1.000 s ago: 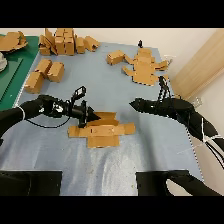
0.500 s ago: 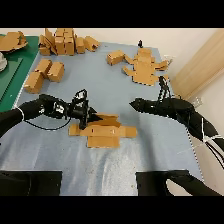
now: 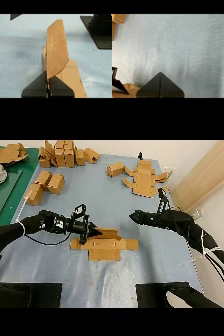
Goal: Fold the box.
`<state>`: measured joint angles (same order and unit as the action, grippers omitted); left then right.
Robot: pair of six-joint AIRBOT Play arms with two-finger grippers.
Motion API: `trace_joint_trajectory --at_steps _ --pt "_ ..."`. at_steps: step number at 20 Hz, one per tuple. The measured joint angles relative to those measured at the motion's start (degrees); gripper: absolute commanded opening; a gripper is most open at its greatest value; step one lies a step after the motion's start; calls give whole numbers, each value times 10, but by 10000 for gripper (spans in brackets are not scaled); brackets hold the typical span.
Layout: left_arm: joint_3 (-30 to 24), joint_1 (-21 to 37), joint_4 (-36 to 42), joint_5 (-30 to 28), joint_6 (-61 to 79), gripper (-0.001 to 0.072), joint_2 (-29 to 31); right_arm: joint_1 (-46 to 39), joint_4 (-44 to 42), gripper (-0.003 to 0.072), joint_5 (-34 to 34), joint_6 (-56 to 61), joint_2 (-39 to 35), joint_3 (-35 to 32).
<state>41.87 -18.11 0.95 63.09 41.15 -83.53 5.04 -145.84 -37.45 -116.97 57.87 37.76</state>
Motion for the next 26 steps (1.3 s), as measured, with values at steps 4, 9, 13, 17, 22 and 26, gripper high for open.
trace_joint_trajectory --at_steps 4,9,13,17,22,26 --pt "-3 -1 -2 -5 0 11 -2 5 0 2 1 0 0 0" --pt "-3 -30 -40 -67 -14 11 14 6 0 2 1 0 0 0" --pt "-4 -53 -77 -103 -26 11 21 6 1 2 1 0 0 0" --pt "-4 -43 -87 -107 -33 11 23 7 2 2 -1 0 0 0" --pt "-3 -15 -97 -105 -52 12 24 7 5 2 -4 0 0 0" --pt "-3 -7 -107 -104 -58 14 25 7 6 2 -5 0 0 0"
